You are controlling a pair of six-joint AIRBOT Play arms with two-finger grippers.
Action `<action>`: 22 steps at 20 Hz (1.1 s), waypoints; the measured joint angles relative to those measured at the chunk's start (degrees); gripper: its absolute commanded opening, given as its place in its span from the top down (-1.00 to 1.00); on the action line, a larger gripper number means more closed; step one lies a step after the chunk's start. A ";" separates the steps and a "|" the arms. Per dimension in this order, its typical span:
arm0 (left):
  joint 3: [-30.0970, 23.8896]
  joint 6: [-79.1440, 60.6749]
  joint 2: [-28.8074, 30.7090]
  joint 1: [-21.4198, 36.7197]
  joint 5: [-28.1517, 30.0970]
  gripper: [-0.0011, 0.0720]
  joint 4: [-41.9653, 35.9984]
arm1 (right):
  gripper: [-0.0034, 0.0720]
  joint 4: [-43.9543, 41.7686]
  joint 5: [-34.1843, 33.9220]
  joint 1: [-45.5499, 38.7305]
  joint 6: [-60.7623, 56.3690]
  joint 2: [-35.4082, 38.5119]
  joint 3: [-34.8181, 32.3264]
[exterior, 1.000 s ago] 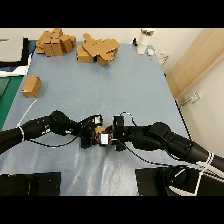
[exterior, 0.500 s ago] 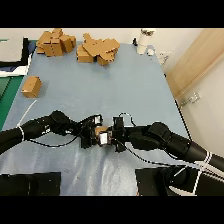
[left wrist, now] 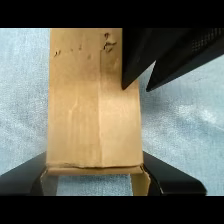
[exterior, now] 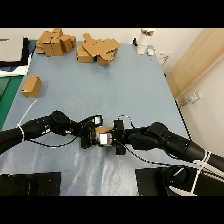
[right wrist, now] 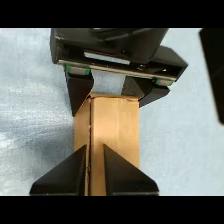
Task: Fold the box.
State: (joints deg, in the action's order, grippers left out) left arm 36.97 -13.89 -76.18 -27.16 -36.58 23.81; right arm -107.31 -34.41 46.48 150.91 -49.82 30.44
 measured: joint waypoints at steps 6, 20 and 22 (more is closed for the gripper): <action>0.00 0.00 0.00 0.00 0.00 -0.66 -0.02 | 0.21 -0.44 -3.26 0.00 -10.67 3.89 1.84; 0.00 0.02 0.00 0.00 0.00 -0.66 -0.02 | 0.91 -19.93 10.54 0.20 -73.55 21.62 -18.49; 0.00 0.02 0.00 0.00 0.00 -0.66 -0.02 | 0.91 -21.75 17.77 0.28 -76.02 20.52 -20.37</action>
